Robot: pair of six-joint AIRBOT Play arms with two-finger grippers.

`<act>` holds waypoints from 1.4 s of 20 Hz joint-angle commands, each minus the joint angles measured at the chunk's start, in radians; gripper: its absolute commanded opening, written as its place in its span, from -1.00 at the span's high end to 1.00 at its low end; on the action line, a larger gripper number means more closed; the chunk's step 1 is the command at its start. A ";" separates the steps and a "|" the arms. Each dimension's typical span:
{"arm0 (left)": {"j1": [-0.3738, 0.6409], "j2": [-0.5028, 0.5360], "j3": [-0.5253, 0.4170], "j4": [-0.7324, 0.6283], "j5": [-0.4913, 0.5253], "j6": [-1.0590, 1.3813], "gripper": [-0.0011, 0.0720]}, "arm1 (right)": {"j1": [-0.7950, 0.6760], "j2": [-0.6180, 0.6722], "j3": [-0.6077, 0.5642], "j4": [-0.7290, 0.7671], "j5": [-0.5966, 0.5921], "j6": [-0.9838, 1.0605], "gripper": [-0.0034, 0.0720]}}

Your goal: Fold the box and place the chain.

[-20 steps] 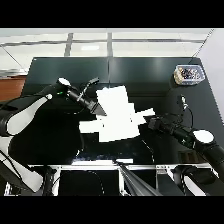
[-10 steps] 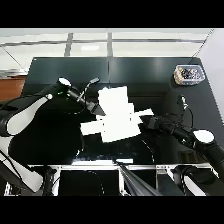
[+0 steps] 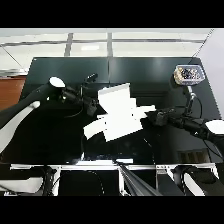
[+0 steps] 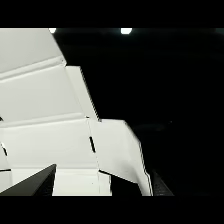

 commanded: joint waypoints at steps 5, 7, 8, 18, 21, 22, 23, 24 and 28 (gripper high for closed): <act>-0.124 0.167 -0.208 0.066 0.312 0.531 0.90 | -0.024 0.000 0.043 -0.064 -0.071 -0.010 -0.87; -0.152 0.166 -0.208 0.091 0.362 0.545 0.90 | -0.024 0.000 0.043 -0.176 -0.009 -0.069 -0.87; -0.162 0.166 -0.208 0.115 0.383 0.564 0.90 | -0.024 0.000 0.042 -0.237 0.034 -0.112 -0.87; -0.178 0.092 -0.208 0.152 0.463 0.607 0.90 | 0.018 -0.019 0.017 -0.289 0.121 -0.452 -0.87; -0.178 0.091 -0.208 0.161 0.464 0.607 0.90 | 0.121 -0.048 -0.005 -0.291 0.092 -0.513 -0.86; -0.178 0.091 -0.208 0.187 0.463 0.607 0.90 | 0.156 -0.058 -0.009 -0.293 0.069 -0.515 -0.87; -0.179 0.090 -0.208 0.221 0.463 0.606 0.90 | 0.183 -0.064 -0.011 -0.293 0.047 -0.515 -0.86; -0.181 0.090 -0.208 0.246 0.463 0.601 0.90 | 0.209 -0.069 -0.012 -0.293 0.026 -0.518 -0.86; -0.187 0.090 -0.208 0.248 0.463 0.599 0.90 | 0.283 -0.076 -0.014 -0.380 0.021 -0.522 -0.86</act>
